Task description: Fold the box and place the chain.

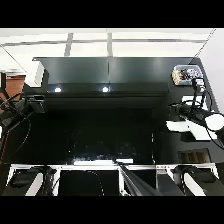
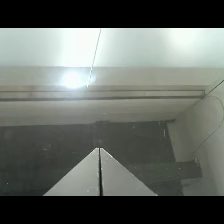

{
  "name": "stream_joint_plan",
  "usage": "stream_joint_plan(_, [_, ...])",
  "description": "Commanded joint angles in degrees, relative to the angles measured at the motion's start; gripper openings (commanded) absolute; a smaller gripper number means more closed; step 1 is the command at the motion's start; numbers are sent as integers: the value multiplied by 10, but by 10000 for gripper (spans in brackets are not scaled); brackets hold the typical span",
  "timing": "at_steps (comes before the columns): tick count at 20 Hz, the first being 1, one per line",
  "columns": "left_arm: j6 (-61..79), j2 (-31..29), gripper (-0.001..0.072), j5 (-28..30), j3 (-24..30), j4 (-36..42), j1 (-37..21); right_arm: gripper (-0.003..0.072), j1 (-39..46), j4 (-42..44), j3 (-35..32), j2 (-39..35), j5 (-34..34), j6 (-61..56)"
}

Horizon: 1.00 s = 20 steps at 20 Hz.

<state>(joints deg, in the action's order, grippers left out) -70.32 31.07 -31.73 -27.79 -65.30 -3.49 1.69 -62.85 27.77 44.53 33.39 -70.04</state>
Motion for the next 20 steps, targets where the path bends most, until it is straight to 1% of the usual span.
stream_joint_plan(1, [0,0,26,0,0,0,0,17,0,0,0,0,0,0])
stream_joint_plan(12, [0,0,26,3,0,0,0,17,0,0,0,0,0,0])
stream_joint_plan(14, [0,0,26,33,0,0,0,16,0,7,0,0,-9,0])
stream_joint_plan(16, [0,3,25,99,2,0,0,17,0,11,0,0,-48,0])
stream_joint_plan(17, [-7,6,26,130,2,1,0,17,0,19,0,0,-51,0])
stream_joint_plan(18, [-11,10,25,145,2,7,0,17,0,29,0,0,-51,0])
stream_joint_plan(19, [-10,18,26,151,2,31,0,20,0,27,0,0,-57,0])
stream_joint_plan(20, [-10,30,46,144,2,59,1,200,0,12,0,1,-71,0])
